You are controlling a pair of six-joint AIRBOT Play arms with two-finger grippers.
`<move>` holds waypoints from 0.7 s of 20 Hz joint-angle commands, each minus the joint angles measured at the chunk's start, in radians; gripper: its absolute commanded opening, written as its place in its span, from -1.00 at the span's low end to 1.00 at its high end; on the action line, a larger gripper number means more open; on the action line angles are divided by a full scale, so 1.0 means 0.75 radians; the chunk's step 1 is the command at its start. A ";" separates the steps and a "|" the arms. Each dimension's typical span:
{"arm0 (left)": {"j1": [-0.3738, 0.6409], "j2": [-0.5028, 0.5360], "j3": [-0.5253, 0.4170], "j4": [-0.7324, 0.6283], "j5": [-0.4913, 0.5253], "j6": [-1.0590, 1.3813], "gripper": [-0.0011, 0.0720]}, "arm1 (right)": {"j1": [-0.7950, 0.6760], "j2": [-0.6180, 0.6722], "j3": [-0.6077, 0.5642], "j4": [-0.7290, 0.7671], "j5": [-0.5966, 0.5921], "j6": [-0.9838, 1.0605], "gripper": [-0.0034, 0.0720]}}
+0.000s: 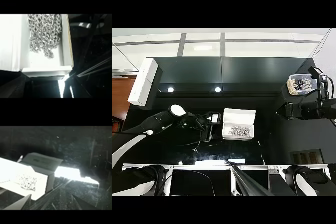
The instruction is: Fold the box and place the chain.
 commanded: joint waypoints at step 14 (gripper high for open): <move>-0.022 -0.025 0.028 0.019 0.021 -0.136 0.96 | 0.000 0.001 0.001 0.001 0.000 0.010 0.67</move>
